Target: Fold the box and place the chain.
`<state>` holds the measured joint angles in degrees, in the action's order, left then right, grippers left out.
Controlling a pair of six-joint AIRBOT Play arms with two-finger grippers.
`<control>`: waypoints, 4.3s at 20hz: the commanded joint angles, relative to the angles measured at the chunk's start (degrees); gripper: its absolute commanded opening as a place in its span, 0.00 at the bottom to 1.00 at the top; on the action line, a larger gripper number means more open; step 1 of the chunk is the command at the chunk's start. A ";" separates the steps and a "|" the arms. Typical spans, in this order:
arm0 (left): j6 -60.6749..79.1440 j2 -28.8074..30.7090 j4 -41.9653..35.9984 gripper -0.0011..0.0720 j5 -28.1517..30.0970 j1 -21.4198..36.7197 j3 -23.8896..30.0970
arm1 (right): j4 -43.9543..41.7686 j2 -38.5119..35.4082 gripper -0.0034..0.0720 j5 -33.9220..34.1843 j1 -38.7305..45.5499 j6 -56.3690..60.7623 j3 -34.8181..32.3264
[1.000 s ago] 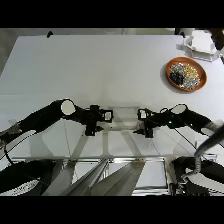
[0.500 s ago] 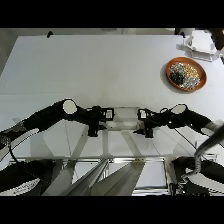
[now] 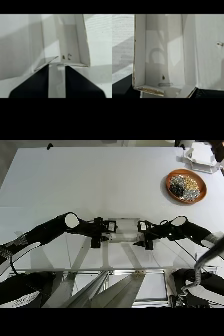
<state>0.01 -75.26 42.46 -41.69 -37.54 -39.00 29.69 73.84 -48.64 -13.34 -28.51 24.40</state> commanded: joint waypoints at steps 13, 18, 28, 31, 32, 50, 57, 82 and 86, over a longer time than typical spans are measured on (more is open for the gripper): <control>-0.02 -1.40 -0.50 0.42 4.37 -4.61 0.00 | 0.02 -0.04 0.58 -0.02 0.02 -0.04 -0.02; -0.02 -1.40 -0.57 0.72 4.35 -5.07 0.00 | 0.02 -0.04 0.58 -0.02 0.02 -0.04 -0.02; -11.87 6.08 10.84 0.02 -9.44 -0.15 0.00 | 0.02 -0.04 0.58 -0.02 0.02 -0.04 -0.02; -18.25 12.07 11.43 0.02 -11.32 3.93 0.00 | 0.02 -0.04 0.58 -0.02 0.02 -0.04 -0.02; -20.96 13.97 11.91 0.02 -11.61 5.33 0.00 | 0.02 -0.04 0.58 -0.02 0.02 -0.04 -0.02; -72.41 7.02 6.86 0.02 -10.60 17.20 6.14 | 0.02 -0.04 0.58 -0.02 0.02 -0.04 -0.02; -71.95 2.56 3.34 0.02 -6.12 12.09 6.14 | 0.04 -0.04 0.58 -0.02 0.02 -0.04 -0.02; -59.56 9.38 -11.61 0.58 -6.93 7.87 6.10 | 0.02 -0.04 0.58 -0.02 0.02 -0.04 -0.02; -59.60 9.33 -11.63 0.62 -5.84 6.60 6.10 | 0.02 -0.04 0.58 -0.02 0.02 -0.04 -0.02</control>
<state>-59.88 -65.98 31.38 -48.07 -30.22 -32.86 29.71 73.84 -48.64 -13.34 -28.58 24.40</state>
